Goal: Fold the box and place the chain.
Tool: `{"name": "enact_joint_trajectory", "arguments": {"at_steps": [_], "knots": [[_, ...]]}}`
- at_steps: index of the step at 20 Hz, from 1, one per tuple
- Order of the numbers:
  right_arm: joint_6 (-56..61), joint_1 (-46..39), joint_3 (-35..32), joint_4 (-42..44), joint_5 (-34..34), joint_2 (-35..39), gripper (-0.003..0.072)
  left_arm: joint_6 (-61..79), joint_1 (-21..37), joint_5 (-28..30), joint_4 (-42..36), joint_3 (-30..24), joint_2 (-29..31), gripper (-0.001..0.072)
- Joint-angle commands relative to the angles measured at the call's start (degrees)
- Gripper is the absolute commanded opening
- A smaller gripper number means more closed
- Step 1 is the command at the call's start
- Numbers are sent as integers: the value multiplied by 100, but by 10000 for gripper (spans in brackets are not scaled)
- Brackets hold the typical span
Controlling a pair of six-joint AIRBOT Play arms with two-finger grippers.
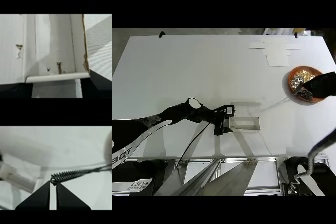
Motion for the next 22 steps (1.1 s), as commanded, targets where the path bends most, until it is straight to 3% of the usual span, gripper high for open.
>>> {"name": "enact_joint_trajectory", "arguments": {"at_steps": [1,7,15,18,22], "knots": [[111,424,-2,691,247,590,15,2,4,2,2,2,0,208],[122,1443,-229,837,7,743,15,2,4,2,2,2,2,208],[-46,3501,-2203,857,-2170,560,15,2,4,2,2,2,0,208],[-74,3901,-2516,835,-2822,170,15,2,4,2,2,2,0,208],[-74,3934,-2564,678,-2994,-514,15,2,4,2,2,2,0,208]]}}
